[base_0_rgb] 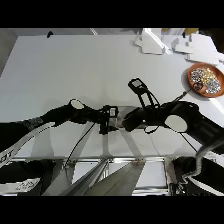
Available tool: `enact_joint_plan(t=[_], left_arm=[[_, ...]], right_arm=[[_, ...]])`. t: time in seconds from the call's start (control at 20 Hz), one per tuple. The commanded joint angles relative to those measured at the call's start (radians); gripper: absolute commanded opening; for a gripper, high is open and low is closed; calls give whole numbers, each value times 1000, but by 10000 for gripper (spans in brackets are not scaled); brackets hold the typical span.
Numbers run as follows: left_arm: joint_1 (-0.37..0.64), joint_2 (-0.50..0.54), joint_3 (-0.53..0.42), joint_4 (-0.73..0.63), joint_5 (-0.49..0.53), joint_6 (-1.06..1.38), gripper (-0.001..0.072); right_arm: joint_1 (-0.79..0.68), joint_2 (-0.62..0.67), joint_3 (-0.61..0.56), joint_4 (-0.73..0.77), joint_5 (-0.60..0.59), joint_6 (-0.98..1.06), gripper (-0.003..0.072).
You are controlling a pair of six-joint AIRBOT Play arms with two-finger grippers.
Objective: Fold the box and place the chain.
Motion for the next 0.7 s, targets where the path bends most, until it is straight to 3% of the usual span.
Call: enact_joint_plan(t=[0.0, 0.2, 0.35, 0.5, 0.6, 0.65], left_arm=[[0, 1, 1, 0, 1, 0, 135], [0, 1, 1, 0, 0, 0, 135], [0, 1, 1, 0, 0, 0, 135], [0, 1, 1, 0, 0, 0, 135], [0, 1, 1, 0, 0, 0, 135], [0, 1, 1, 0, 0, 0, 135]], right_arm=[[-3, -54, 3, -18, -1, 6, 203], [-93, -2, 103, -69, 176, -3, 202], [-208, 53, 166, -208, 309, -18, 197], [-347, 60, 148, -277, 332, -145, 196], [-426, 55, 96, -266, 281, -306, 182], [-454, 55, 55, -250, 249, -415, 87]])
